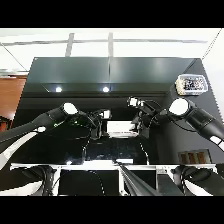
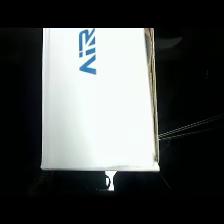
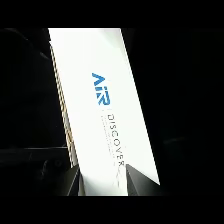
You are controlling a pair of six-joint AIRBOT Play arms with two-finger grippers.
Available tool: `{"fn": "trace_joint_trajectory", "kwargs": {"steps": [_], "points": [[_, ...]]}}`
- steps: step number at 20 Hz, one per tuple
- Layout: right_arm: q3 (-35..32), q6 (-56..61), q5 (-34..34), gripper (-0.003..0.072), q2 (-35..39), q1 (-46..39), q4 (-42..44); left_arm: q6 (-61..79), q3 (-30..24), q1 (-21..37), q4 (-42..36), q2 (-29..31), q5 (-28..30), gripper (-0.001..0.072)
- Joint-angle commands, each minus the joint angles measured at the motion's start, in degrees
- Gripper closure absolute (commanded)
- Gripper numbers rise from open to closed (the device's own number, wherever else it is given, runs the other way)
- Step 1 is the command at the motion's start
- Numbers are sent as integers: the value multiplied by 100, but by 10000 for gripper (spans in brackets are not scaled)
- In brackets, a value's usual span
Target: Fold the box and place the chain.
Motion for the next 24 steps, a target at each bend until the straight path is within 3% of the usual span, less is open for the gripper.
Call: {"fn": "trace_joint_trajectory", "kwargs": {"steps": [1,6,8,20,24], "points": [[-31,4,61,376,-4,4,-2,0,0,-2,0,-2,2,306],[-31,4,79,373,-4,4,-2,0,0,-2,0,-2,2,306],[-31,13,76,296,-4,4,-2,0,0,-2,0,-2,2,306],[-203,52,37,307,-2,2,-2,0,0,-2,0,-2,2,306],[197,820,734,306,229,-234,-28,0,0,-2,0,-2,2,306]]}}
